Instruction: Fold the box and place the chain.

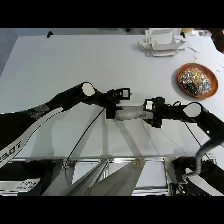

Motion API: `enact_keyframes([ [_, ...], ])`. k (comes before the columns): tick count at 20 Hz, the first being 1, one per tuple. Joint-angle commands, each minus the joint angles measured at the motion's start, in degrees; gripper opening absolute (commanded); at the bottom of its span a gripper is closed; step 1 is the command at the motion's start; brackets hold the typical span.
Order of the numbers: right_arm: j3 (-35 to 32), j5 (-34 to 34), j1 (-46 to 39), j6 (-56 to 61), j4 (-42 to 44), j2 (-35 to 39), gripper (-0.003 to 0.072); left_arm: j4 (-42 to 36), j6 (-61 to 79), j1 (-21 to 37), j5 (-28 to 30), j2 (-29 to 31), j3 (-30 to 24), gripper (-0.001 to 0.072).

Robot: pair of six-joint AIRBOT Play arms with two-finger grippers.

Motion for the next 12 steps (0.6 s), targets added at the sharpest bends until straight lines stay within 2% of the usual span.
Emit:
enact_keyframes([
  [1,1.6,3.5,-2.5,-5.8,4.9,-3.8,0.0673,0.0,0.0,0.0,0.1,0.0,0.0,0.0011],
  [4,2.3,4.6,-4.1,-8.0,7.3,-6.9,0.0673,0.0,0.0,0.0,0.1,0.0,0.0,0.0011],
  [9,2.3,7.8,-4.4,-21.3,15.1,-11.9,0.0672,0.0,0.0,0.0,0.0,0.0,0.0,0.0011],
  [12,2.3,10.1,-4.4,-22.2,15.8,-14.1,0.0660,0.0,0.0,0.0,0.1,0.0,0.0,0.0011],
])
